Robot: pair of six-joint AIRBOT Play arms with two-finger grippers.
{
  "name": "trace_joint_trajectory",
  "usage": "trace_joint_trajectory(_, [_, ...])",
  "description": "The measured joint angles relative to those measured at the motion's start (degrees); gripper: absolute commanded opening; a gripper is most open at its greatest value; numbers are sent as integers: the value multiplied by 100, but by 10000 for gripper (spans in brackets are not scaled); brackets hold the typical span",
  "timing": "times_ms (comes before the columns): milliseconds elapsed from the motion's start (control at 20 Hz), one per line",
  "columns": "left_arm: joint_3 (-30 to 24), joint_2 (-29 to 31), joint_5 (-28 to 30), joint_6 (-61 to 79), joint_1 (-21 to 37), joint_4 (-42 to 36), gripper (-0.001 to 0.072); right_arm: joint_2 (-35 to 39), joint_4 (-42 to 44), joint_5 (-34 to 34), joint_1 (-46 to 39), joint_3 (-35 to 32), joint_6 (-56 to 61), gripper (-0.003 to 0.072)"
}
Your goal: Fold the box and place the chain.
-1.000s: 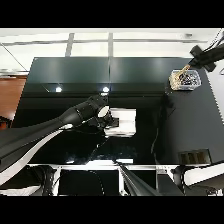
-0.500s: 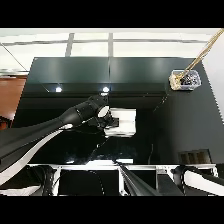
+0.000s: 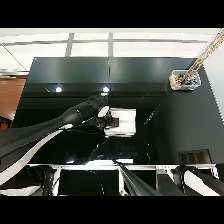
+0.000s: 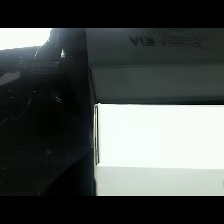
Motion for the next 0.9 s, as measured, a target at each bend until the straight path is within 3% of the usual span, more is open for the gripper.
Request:
trace_joint_trajectory(250, [0,0,-2,0,0,0,31,273,302,564,138,-59,-243,8])
trace_joint_trajectory(700, [2,-2,-4,-2,0,0,30,1338,291,1266,413,-1928,-599,7])
trace_joint_trajectory(900, [0,0,-4,-2,0,0,30,1504,734,1661,431,-2667,-798,7])
